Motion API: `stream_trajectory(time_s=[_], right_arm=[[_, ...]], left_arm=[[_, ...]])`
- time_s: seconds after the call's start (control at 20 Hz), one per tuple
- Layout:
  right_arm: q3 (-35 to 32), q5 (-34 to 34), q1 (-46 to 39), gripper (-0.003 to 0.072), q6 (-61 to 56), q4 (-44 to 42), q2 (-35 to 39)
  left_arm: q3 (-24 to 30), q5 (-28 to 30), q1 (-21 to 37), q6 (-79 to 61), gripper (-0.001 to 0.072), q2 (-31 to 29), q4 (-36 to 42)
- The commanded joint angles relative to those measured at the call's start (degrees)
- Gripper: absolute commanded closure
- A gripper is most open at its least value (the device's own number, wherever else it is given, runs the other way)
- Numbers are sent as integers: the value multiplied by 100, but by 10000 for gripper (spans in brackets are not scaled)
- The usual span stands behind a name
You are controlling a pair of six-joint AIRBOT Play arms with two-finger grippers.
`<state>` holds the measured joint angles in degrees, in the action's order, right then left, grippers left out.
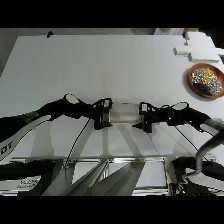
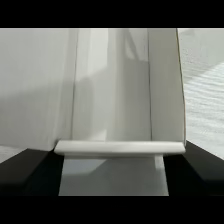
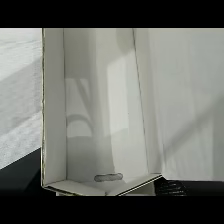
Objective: Fold the box and place the chain.
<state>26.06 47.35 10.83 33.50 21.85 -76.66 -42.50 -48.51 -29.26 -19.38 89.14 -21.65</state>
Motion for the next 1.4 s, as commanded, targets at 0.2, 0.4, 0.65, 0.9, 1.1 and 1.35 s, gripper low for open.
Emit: stream_trajectory(time_s=[0.2, 0.4, 0.65, 0.9, 1.1, 1.35], right_arm=[[2, 2, 4, 288, -2, 0, -2], [2, 2, 4, 288, -2, 0, -2], [2, 2, 4, 288, 0, 0, -2], [2, 2, 4, 288, -2, 0, -2], [2, 2, 4, 288, -2, 0, -2], [2, 2, 4, 288, -2, 0, -2]], left_arm=[[24, -315, 264, -514, 11, -39, 17], [72, -350, 393, -667, 9, -118, 24], [72, -376, 164, -1235, 8, -61, 428], [70, -374, 142, -1235, 14, -42, 457], [70, -352, 142, -883, 15, -42, 439], [70, -310, 129, -682, 17, -39, 393]])
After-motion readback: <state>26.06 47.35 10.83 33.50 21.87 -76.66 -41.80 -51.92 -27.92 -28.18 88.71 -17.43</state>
